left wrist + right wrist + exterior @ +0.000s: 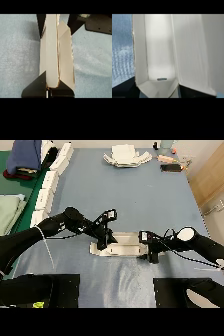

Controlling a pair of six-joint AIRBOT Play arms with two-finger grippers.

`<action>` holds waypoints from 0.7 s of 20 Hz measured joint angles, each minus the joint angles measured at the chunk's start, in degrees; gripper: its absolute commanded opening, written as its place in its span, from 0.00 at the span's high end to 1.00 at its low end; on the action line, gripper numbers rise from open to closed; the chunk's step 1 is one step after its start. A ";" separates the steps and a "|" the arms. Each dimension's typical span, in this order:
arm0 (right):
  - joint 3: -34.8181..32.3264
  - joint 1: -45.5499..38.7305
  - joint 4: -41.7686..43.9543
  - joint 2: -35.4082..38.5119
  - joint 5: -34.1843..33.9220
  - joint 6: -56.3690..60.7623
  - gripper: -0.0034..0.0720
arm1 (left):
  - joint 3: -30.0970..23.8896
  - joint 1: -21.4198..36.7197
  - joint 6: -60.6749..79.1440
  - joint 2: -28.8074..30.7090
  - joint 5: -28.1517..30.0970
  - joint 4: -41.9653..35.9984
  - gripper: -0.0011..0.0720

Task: Fold the box.

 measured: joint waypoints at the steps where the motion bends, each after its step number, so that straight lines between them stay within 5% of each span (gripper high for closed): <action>1: 0.00 0.00 0.11 -0.37 -0.07 0.00 0.11 | 0.00 0.00 0.00 0.00 0.00 0.00 0.97; 14: -0.72 -0.11 2.12 -1.53 -0.90 0.17 0.28 | 0.00 0.00 0.00 0.00 -0.04 0.02 0.97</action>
